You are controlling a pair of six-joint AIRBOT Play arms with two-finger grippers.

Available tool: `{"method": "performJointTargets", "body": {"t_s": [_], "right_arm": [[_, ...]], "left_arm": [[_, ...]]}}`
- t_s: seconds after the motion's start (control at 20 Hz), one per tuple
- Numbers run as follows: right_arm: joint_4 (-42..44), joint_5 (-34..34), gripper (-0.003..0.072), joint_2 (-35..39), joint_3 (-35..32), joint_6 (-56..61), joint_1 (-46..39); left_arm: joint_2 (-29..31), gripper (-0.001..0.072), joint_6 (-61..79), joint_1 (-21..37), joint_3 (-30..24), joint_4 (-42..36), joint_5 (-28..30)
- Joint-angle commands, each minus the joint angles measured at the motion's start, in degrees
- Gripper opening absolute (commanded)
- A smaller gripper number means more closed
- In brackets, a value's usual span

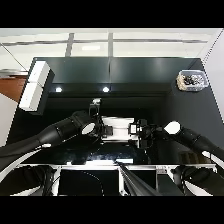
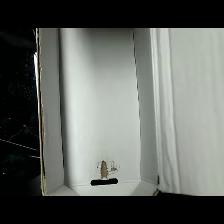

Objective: Fold the box and place the chain.

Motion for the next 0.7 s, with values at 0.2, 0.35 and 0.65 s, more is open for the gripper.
{"method": "performJointTargets", "body": {"t_s": [0.2, 0.35, 0.65], "right_arm": [[0.0, 0.0, 0.0485, 0.0, 0.0, 0.0, 0.1], [0.0, 0.0, 0.0485, 0.0, 0.0, 0.0, 0.1], [0.0, 0.0, 0.0485, 0.0, 0.0, 0.0, 0.1]], "left_arm": [[-0.9, 0.0235, -7.1, -0.6, 1.2, 0.9, 0.4], [-1.6, 0.0212, -7.1, -0.9, 1.2, 1.2, 0.1], [-3.8, 0.0183, -7.5, -1.2, 1.2, 1.0, 0.2]]}}
